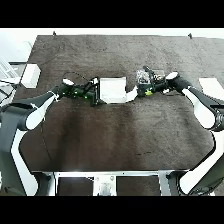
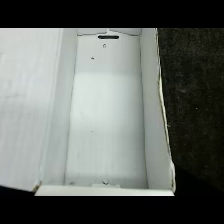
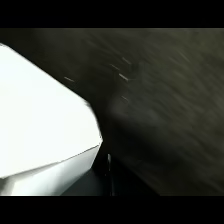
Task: Fold the box and place the chain.
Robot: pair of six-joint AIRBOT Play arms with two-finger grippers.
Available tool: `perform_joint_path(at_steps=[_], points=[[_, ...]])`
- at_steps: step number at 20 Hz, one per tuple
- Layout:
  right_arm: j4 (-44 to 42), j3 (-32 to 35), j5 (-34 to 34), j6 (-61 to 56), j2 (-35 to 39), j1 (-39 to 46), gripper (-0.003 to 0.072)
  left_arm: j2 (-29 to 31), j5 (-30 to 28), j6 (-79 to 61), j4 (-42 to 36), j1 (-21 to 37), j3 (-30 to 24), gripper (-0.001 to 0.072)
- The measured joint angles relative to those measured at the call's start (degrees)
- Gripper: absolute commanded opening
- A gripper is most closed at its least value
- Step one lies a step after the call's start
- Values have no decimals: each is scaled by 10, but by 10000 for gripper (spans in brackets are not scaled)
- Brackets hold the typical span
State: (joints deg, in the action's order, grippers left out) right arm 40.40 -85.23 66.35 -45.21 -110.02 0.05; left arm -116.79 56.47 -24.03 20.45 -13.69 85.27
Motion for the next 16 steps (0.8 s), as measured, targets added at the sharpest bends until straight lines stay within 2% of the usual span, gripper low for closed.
perform_joint_path(at_steps=[2,3,4,8,9,10,16], points=[[-2,-17,23,-2,0,-1,97,0,0,0,0,0,0,289],[-6,-24,31,-6,0,-1,142,0,0,0,0,0,0,289],[-6,-29,38,-7,2,-1,223,0,0,0,0,0,0,289],[-24,-39,62,-9,5,-2,351,0,0,0,0,0,0,289],[-28,-40,65,-10,5,-3,528,0,0,0,0,0,0,289],[-32,-41,67,-10,5,-6,555,0,0,0,0,0,0,289],[-40,-43,74,-12,5,-22,555,0,0,0,0,0,0,289]])
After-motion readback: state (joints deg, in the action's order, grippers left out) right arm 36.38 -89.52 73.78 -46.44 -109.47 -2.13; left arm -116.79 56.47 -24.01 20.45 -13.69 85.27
